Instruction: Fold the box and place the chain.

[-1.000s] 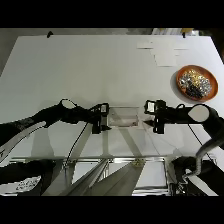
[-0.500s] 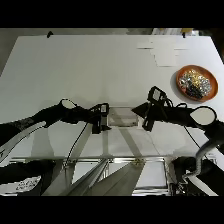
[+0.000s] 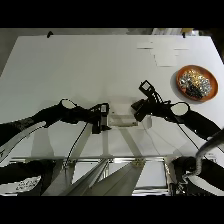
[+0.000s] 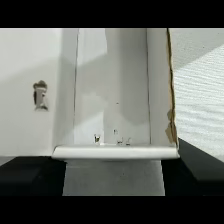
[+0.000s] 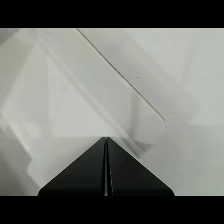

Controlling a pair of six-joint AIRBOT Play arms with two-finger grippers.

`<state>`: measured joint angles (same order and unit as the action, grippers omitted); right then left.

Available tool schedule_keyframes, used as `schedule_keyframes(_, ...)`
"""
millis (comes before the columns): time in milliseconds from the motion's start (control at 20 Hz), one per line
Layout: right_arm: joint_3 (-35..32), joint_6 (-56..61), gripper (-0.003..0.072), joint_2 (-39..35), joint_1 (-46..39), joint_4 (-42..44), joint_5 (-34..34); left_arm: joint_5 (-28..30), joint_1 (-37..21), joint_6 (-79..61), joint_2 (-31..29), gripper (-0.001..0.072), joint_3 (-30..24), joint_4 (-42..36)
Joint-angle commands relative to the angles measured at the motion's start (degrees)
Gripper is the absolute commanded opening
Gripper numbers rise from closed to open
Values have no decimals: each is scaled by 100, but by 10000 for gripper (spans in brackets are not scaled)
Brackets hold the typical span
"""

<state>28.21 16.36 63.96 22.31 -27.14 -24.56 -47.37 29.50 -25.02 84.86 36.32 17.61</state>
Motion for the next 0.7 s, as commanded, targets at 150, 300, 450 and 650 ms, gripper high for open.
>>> schedule_keyframes(150,7,39,15,-55,0,13,-136,2,0,-2,-4,221,2,2)
schedule_keyframes(300,7,361,15,-831,-83,-415,-638,2,0,-2,-4,221,2,0)
schedule_keyframes(450,7,603,11,-1561,-179,-2164,-1613,2,0,-2,-4,221,2,0)
schedule_keyframes(650,-31,590,12,-1600,-177,-4212,-2583,2,0,-2,-4,221,2,0)
